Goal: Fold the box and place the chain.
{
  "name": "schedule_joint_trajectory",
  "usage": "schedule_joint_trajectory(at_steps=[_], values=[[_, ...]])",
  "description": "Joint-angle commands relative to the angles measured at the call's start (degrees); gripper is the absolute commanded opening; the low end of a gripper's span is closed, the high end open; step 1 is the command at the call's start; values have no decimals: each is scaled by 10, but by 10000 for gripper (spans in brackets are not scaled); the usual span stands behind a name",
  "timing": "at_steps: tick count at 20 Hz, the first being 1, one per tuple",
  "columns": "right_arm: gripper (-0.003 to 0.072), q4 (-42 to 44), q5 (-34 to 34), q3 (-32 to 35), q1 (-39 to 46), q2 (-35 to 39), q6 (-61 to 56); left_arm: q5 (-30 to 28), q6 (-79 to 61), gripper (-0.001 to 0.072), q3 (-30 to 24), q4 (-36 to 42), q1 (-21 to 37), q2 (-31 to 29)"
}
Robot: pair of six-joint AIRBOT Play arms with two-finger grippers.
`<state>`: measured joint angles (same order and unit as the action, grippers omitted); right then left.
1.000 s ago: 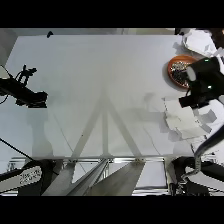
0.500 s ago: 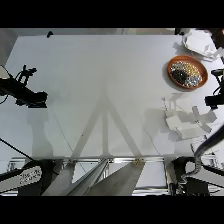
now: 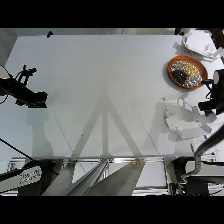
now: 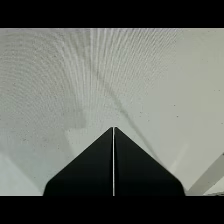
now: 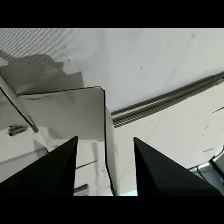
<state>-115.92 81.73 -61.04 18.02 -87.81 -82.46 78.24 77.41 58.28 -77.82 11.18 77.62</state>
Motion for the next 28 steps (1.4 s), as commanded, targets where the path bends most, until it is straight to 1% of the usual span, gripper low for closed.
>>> schedule_joint_trajectory(at_steps=[1,2,3,5,6,9,10,12,15,19,22,24,26,28], values=[[245,0,22,0,1,-34,0,0,0,11,0,0,0,0],[100,2,27,0,1,-35,-1,0,0,11,0,0,0,0],[12,3,34,0,1,-34,-2,0,0,11,0,0,0,0],[12,29,46,0,0,-24,-2,0,0,11,0,0,0,0],[12,62,43,0,-1,-12,6,0,0,11,0,0,0,0],[12,185,32,0,-11,35,43,0,0,11,0,0,0,0],[11,244,21,3,-16,52,54,0,0,11,0,0,0,0],[11,349,-32,29,-38,91,79,0,0,11,0,0,0,0],[11,426,-128,101,-104,149,107,0,0,11,0,0,0,0],[11,476,-240,190,-231,201,107,0,0,11,0,0,0,0],[11,471,-321,205,-330,210,73,0,0,11,0,0,0,0],[11,457,-372,205,-375,210,27,0,0,11,0,0,0,0],[11,441,-393,205,-396,209,-9,0,0,11,0,0,0,0],[12,438,-387,205,-397,209,-13,-8,0,11,0,0,0,0]])
